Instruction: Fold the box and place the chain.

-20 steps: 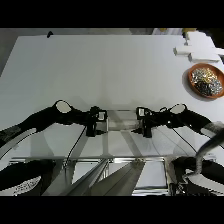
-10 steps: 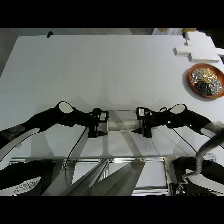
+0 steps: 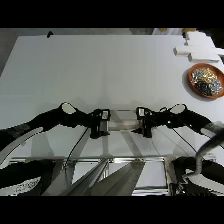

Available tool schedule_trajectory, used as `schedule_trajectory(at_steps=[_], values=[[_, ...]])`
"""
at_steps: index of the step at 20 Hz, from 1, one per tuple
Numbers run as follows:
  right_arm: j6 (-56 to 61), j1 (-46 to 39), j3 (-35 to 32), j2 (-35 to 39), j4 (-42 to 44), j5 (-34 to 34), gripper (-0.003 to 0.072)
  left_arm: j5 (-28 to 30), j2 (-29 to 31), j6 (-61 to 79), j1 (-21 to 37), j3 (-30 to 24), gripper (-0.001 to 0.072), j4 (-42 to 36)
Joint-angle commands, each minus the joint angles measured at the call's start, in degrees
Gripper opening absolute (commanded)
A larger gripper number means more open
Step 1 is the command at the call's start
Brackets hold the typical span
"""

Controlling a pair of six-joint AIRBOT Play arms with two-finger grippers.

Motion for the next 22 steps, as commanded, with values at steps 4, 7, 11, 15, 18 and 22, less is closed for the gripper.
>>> schedule_trajectory(at_steps=[4,7,11,15,18,22], values=[[0.02,0.0,0.04,0.02,0.02,0.02,0.0399,0.81,-0.42,-0.02,-0.33,0.0,0.0694,-1.53],[0.02,0.02,0.04,0.02,0.02,0.02,0.0399,1.01,-0.42,0.22,-0.33,0.0,0.0694,-1.68],[0.02,0.0,0.04,0.02,0.02,0.02,0.0399,2.25,-0.42,0.31,-0.59,0.0,0.0692,-3.02],[0.02,0.0,0.04,0.02,0.02,0.02,0.0399,2.51,-1.22,0.66,-1.49,0.0,0.0648,-2.95],[0.02,0.0,0.04,0.02,0.02,0.02,0.0399,2.47,-1.33,0.63,-1.57,0.0,0.0396,-2.69],[0.02,0.02,0.04,0.02,0.02,0.02,0.0399,2.49,-1.33,0.63,-1.57,0.0,0.0128,-2.34]])
